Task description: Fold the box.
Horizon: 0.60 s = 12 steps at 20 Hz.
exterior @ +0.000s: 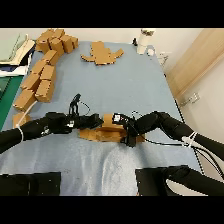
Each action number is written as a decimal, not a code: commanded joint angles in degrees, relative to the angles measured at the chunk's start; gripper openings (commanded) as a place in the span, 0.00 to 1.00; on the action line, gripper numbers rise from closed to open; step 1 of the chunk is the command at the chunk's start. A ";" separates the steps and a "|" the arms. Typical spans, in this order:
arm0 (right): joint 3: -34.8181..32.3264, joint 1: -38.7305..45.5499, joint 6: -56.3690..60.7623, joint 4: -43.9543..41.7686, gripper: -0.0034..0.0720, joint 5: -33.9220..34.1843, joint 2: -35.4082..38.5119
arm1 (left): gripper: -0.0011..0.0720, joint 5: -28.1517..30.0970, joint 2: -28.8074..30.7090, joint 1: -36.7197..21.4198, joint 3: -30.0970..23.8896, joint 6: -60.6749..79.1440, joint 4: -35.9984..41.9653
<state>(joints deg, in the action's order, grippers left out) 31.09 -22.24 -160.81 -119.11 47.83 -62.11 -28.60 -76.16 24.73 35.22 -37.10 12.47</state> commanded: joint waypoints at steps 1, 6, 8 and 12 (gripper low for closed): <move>0.02 -0.02 -0.22 0.15 0.71 -0.37 0.04 | 0.03 -2.78 2.16 -4.15 0.24 1.73 -2.95; 0.02 -0.02 -4.90 -0.24 0.71 -0.11 0.04 | 0.03 -8.20 6.21 -10.69 0.24 1.09 -11.47; 0.02 -0.02 -6.78 -0.48 0.71 0.26 0.02 | 0.03 -11.69 6.73 -13.35 0.24 1.09 -13.49; 0.02 -0.02 -8.92 -0.70 0.71 1.33 0.02 | 0.03 -19.47 6.75 -17.86 0.13 1.57 -17.79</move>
